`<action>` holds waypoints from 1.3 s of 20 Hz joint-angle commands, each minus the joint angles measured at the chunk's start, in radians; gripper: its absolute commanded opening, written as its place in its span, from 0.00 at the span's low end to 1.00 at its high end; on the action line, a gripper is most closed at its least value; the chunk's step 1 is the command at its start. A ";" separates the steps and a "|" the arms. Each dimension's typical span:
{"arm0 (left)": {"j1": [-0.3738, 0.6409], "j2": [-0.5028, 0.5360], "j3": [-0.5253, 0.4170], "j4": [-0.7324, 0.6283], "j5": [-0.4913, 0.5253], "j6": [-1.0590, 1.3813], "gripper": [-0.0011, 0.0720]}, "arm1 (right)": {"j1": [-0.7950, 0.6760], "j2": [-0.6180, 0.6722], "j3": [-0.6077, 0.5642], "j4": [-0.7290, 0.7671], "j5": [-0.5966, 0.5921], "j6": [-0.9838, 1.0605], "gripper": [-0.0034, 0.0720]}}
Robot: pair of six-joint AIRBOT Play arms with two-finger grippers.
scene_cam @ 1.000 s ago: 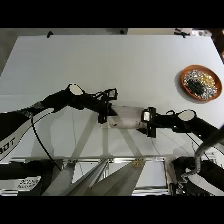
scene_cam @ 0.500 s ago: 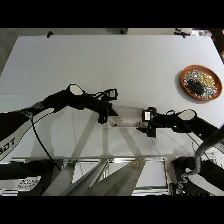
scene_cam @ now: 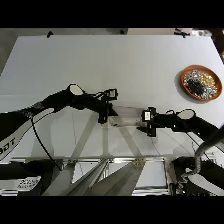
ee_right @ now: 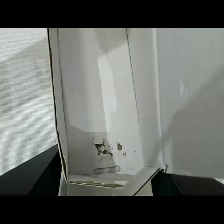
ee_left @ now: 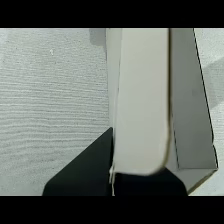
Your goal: Fold the box and place the chain.
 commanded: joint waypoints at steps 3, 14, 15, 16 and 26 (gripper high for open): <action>0.000 0.000 0.000 0.001 0.001 0.000 0.03 | 0.000 -0.003 0.000 -0.004 -0.026 -0.004 0.56; 0.000 0.000 0.000 0.001 0.001 0.000 0.03 | 0.000 -0.013 0.000 -0.013 -0.028 -0.004 0.50; 0.000 0.000 0.000 0.001 0.001 0.000 0.03 | 0.000 -0.013 0.000 -0.013 -0.027 -0.004 0.50; 0.000 0.000 0.000 0.001 0.001 0.000 0.03 | 0.000 -0.013 0.000 -0.013 -0.027 -0.004 0.50; 0.000 0.000 0.000 0.001 0.001 0.000 0.03 | 0.000 -0.013 0.000 -0.013 -0.027 -0.004 0.50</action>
